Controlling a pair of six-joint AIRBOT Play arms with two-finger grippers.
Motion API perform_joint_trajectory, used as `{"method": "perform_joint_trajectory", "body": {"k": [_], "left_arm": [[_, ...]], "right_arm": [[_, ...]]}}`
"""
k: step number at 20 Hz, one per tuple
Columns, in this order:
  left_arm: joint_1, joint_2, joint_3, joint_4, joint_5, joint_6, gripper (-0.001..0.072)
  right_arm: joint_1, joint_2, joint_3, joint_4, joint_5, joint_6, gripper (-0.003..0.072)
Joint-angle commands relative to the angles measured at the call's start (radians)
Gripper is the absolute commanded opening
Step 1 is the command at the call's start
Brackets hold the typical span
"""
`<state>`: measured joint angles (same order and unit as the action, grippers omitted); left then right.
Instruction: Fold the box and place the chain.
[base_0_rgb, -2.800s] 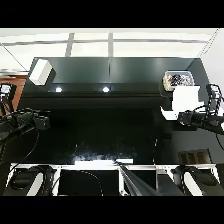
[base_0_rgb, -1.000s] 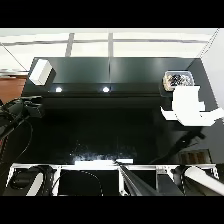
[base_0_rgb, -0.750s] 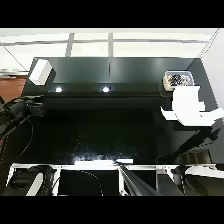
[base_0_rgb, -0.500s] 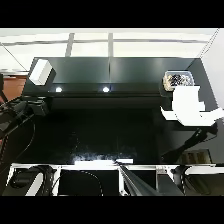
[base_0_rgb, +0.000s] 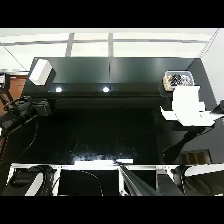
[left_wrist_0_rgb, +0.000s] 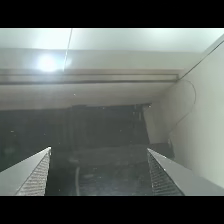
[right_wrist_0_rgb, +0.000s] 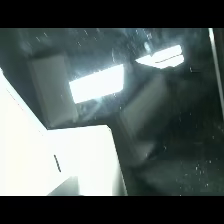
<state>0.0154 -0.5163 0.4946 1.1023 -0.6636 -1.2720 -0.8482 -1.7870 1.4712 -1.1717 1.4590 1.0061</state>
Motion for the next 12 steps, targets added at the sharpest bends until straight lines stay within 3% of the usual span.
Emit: {"method": "perform_joint_trajectory", "body": {"k": [1,5,7,12], "left_arm": [[0.0,-0.001,0.0,-0.005,-0.003,0.0,0.0711],[0.0,-0.001,0.0,-0.04,-0.014,0.0,0.071],[0.0,-0.001,0.0,-0.046,-0.042,0.0,0.071],[0.0,-0.002,-0.001,-0.059,-0.105,-0.002,0.071]], "right_arm": [[-0.007,0.003,0.003,0.016,0.05,0.001,0.0055],[-0.031,0.05,-0.02,0.236,0.107,-0.074,0.0052],[-0.026,0.098,-0.068,0.275,0.108,-0.081,0.0052],[0.008,0.261,-0.325,0.415,0.12,-0.106,0.0052]]}}
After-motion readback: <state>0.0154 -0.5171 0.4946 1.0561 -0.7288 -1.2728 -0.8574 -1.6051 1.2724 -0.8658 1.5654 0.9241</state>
